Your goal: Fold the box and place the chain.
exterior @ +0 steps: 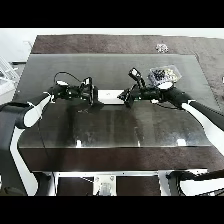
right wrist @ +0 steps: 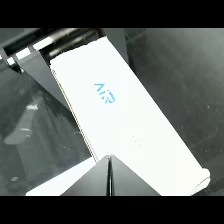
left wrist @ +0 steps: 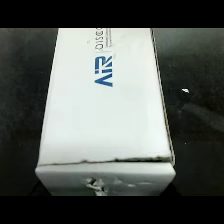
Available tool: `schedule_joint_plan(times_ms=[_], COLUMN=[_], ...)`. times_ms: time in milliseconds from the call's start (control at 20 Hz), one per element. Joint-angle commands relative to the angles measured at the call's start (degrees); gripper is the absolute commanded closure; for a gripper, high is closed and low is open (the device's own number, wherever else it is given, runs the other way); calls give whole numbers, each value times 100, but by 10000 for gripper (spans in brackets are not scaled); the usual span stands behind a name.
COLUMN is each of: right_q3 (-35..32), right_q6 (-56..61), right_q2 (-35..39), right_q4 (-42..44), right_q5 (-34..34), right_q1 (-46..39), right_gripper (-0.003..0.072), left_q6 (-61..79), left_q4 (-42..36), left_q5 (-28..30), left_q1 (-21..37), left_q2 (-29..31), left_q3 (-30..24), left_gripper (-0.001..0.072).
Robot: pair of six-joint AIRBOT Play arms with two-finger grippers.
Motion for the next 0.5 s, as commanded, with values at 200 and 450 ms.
schedule_joint_plan(times_ms=[200, 450], right_q3=[-28, 79], right_q6=[199, 114], right_q2=[-332, -127], right_q4=[-188, 50], right_q5=[-105, -57], right_q1=[20, 7], right_gripper=[682, 682], left_q6=[0, 0], left_q4=[-46, -48], left_q5=[-13, -15], left_q1=[2, 4], left_q2=[4, 4], left_q3=[2, 2], left_gripper=[246, 246])
